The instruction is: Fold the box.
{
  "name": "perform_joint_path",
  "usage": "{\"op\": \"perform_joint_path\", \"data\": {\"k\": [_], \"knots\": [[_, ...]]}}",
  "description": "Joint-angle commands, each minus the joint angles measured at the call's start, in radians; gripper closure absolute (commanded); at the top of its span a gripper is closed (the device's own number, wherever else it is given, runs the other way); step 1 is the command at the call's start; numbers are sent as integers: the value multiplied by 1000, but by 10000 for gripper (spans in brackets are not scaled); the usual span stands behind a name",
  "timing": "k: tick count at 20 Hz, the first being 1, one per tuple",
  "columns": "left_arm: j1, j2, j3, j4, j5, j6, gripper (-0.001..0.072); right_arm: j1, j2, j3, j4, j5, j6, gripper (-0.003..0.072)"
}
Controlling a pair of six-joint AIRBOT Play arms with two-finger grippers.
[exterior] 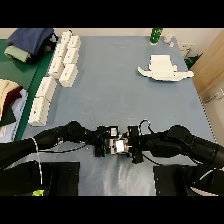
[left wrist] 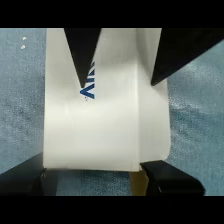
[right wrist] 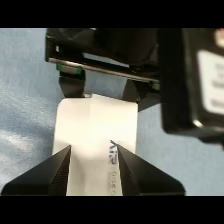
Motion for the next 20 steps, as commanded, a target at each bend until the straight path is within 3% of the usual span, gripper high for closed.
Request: {"op": "perform_joint_path", "data": {"k": [1, 20], "knots": [[0, 1, 1, 0, 0, 0, 193, 20, -5, 0, -12, 16, -10, 222], [0, 1, 1, 0, 0, 0, 192, 20, 10, 29, -130, 81, -9, 223]]}}
